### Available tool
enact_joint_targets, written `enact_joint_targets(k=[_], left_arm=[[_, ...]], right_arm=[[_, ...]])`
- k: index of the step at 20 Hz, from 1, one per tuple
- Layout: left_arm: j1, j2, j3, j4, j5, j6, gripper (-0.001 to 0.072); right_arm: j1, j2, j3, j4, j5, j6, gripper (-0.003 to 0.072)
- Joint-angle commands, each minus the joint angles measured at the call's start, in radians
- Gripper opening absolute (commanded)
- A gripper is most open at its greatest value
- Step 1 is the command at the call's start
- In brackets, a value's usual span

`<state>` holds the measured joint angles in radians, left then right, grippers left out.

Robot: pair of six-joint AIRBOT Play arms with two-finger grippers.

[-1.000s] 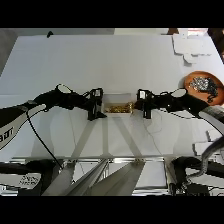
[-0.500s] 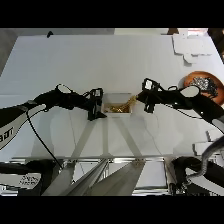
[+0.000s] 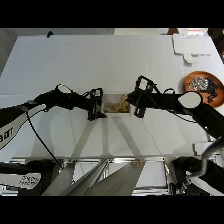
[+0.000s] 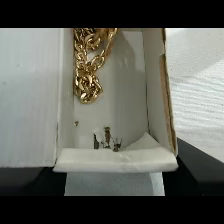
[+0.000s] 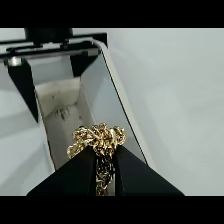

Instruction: Fold the box and place the chain.

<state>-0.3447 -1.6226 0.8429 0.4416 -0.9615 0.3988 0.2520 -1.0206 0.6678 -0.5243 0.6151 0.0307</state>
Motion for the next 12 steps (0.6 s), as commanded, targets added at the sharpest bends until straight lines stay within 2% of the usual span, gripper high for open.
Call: enact_joint_targets(k=[1,6,7,8,9,12], left_arm=[[0.000,0.000,0.000,0.000,0.000,0.000,0.0158],[0.000,0.000,0.000,0.000,0.000,0.000,0.0158],[0.000,0.000,0.000,0.000,0.000,0.000,0.0158],[0.000,0.000,0.000,0.000,0.000,0.000,0.0158],[0.000,0.000,0.000,0.000,0.000,0.000,0.0158],[0.000,0.000,0.000,0.000,0.000,0.000,0.0158]], right_arm=[[0.114,-0.030,0.001,-0.002,-0.189,0.077,0.0017],[0.160,-0.154,0.001,-0.003,-0.219,0.155,0.0029],[0.160,-0.164,0.001,-0.003,-0.216,0.178,0.0147],[0.160,-0.168,0.001,-0.004,-0.216,0.195,0.0326],[0.160,-0.166,0.002,-0.009,-0.214,0.206,0.0358],[0.159,-0.154,0.028,-0.084,-0.113,0.239,0.0356]])
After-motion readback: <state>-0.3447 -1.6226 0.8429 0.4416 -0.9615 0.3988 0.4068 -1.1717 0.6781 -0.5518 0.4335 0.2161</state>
